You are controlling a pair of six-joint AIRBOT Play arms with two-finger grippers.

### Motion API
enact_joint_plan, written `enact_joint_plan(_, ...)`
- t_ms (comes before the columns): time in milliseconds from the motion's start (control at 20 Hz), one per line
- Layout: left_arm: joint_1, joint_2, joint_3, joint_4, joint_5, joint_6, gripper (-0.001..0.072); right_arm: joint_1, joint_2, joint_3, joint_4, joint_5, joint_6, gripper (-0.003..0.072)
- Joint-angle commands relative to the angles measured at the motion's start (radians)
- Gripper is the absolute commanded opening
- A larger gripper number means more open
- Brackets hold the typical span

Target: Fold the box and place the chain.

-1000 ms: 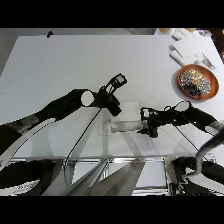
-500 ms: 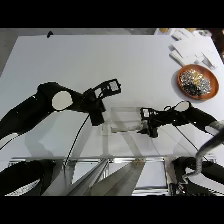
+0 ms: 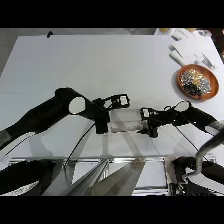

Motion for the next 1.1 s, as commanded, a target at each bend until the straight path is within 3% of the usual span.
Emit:
enact_joint_plan(0, -0.004, -0.058, -0.002, -0.021, 0.102, 0.01, 0.015, 0.0, 0.0, 0.001, 0.0, 0.0, 0.0, 0.04)
enact_joint_plan(450, 0.047, -0.055, -0.198, -0.055, 0.171, 0.173, 0.015, 0.0, 0.0, 0.001, 0.0, 0.0, 0.0, 0.04)
enact_joint_plan(700, 0.092, -0.024, -0.209, -0.069, 0.18, 0.2, 0.015, 0.0, 0.0, 0.001, 0.001, 0.0, 0.0, 0.04)
enact_joint_plan(850, 0.102, 0.014, -0.238, -0.078, 0.196, 0.352, 0.0159, 0.0, 0.0, 0.001, 0.0, 0.0, 0.001, 0.04)
enact_joint_plan(1000, 0.1, 0.045, -0.317, -0.129, 0.257, 0.578, 0.0383, 0.0, 0.0, 0.001, 0.0, 0.0, 0.0, 0.04)
enact_joint_plan(1050, 0.098, 0.046, -0.335, -0.154, 0.28, 0.613, 0.0397, 0.0, 0.0, 0.001, 0.0, 0.0, 0.0, 0.04)
